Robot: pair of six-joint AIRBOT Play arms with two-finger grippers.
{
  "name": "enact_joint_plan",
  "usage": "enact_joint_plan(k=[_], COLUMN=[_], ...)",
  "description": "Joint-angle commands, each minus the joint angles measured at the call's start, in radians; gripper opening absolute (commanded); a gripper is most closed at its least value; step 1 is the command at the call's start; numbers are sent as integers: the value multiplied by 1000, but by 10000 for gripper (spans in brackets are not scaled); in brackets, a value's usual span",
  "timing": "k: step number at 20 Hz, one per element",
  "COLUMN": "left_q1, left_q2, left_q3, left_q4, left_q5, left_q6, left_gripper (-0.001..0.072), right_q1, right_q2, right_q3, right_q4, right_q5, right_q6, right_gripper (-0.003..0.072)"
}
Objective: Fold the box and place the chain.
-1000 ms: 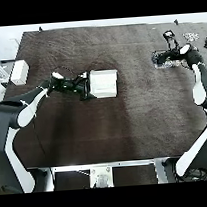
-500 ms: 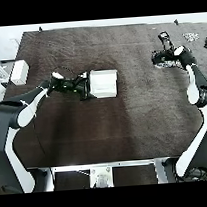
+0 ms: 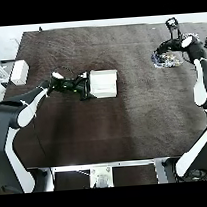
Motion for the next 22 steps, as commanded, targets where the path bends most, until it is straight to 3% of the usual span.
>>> enact_joint_plan(k=[1,6,11,16,22], left_q1=[0,0,0,0,0], left_q2=[0,0,0,0,0], left_q3=[0,0,0,0,0], left_q4=[0,0,0,0,0], left_q5=[0,0,1,1,1], left_q6=[0,0,0,0,0], left_gripper=[366,366,366,366,365], right_q1=[0,9,80,204,393], right_q2=[56,209,455,668,782], right_q3=[1,1,-3,-3,-2], right_q4=[-73,-72,-72,-72,-72], right_q5=[83,191,306,322,322], right_q6=[103,184,202,208,236], right_gripper=[12,12,12,11,11])
